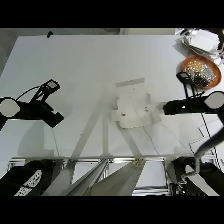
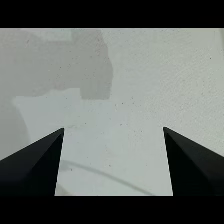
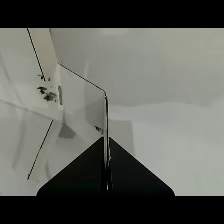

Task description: Fold the box and place the chain.

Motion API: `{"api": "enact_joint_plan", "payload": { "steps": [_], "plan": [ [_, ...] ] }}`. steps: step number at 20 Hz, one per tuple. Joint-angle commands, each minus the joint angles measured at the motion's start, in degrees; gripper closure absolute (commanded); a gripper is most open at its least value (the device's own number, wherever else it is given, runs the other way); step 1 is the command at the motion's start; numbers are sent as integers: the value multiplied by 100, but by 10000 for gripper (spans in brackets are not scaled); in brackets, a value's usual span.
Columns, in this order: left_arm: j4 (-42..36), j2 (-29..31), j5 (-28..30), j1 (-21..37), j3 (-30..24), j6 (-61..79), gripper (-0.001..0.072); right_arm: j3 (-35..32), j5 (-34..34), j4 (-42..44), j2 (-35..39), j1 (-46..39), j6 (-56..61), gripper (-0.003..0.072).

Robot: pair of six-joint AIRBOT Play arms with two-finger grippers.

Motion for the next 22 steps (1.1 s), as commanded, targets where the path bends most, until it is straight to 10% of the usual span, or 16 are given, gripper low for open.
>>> {"api": "enact_joint_plan", "payload": {
  "steps": [1, 15, 22],
  "plan": [
    [-24, 4, 4, 4, -2, 2, 19, -302, -885, 177, 114, 1027, 533, 678],
    [-2452, -149, 710, -2, -7, 168, 20, -302, -1191, 55, 114, 1593, 778, 677],
    [-4559, -1561, 1040, -249, 0, 1631, 20, -302, -1154, 50, 114, 1593, 763, 676]
  ]
}}
